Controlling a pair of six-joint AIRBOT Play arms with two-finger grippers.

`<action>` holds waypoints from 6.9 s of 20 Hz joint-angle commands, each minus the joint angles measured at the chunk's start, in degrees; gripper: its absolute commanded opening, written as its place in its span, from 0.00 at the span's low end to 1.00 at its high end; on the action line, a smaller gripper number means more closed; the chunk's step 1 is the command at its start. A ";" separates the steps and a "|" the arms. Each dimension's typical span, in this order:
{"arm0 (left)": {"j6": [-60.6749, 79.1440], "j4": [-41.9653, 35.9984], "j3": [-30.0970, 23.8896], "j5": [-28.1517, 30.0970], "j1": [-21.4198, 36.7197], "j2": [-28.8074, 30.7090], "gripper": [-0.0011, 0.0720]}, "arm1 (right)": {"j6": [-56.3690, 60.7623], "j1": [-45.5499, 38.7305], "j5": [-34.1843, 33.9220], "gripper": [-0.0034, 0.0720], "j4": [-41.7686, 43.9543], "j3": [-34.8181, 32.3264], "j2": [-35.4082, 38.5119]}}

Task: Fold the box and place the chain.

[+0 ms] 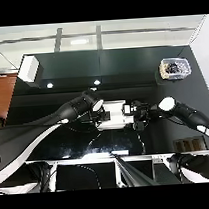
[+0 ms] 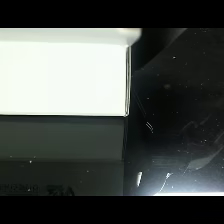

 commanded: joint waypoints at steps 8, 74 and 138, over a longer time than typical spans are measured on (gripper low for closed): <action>0.81 0.48 0.02 -0.46 0.04 0.02 0.05 | 1.42 -0.02 1.57 0.89 -5.38 0.00 2.45; 0.96 0.42 0.00 -0.68 0.28 0.00 0.06 | 48.96 -16.11 8.35 0.06 -0.13 0.96 12.79; 0.98 0.46 0.00 -0.98 0.28 0.00 0.06 | 113.39 11.13 12.39 0.78 -24.70 15.04 -4.92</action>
